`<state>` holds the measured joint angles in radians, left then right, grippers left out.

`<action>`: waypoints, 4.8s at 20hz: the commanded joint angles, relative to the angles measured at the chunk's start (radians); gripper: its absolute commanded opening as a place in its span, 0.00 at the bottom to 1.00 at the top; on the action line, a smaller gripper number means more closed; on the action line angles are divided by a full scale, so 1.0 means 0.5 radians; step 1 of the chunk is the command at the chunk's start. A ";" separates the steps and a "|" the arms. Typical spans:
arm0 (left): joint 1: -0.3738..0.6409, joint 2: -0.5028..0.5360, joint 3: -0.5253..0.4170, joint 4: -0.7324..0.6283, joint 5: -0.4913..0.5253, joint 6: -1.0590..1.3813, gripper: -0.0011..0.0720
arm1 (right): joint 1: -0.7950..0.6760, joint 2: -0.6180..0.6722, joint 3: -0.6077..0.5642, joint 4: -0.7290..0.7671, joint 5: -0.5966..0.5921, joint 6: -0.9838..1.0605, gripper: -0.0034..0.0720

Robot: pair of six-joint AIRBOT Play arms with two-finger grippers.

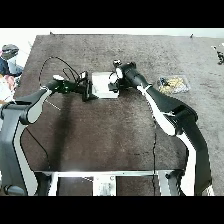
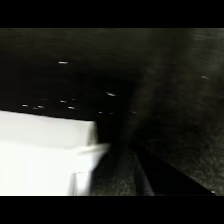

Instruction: Fold the box and place the chain.

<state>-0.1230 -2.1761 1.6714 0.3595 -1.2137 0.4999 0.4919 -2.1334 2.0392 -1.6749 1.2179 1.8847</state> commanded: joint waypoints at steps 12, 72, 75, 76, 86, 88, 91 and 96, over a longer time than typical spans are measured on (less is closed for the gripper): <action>-0.002 -0.001 0.002 -0.002 0.003 -0.004 0.39 | -0.010 0.368 0.002 0.045 0.142 -0.267 0.56; -0.002 -0.001 0.002 -0.002 0.003 -0.004 0.39 | -0.837 1.876 -0.794 0.809 -0.800 -1.228 0.06; -0.002 -0.001 0.002 -0.002 0.003 -0.004 0.39 | -0.509 1.939 -0.794 0.809 -1.099 -1.363 0.06; -0.002 -0.001 0.002 -0.002 0.003 -0.004 0.39 | -0.420 1.928 -0.794 0.807 -1.148 -1.379 0.06; -0.002 -0.001 0.002 -0.002 0.003 -0.004 0.39 | 0.007 1.322 -0.797 0.808 -0.983 -1.367 0.06; -0.002 -0.001 0.002 -0.002 0.003 -0.004 0.39 | 0.008 1.205 -0.801 0.810 -0.927 -1.332 0.06; -0.002 -0.001 0.002 -0.002 0.003 -0.004 0.39 | 0.014 1.051 -0.801 0.817 -0.916 -1.300 0.06; -0.002 -0.001 0.002 -0.002 0.003 -0.004 0.39 | -0.096 1.029 -0.803 0.735 -0.563 -1.299 0.60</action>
<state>-0.1234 -2.1765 1.6714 0.3584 -1.2121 0.4980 0.4759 -1.6054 1.6386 -1.2839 0.8268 1.2301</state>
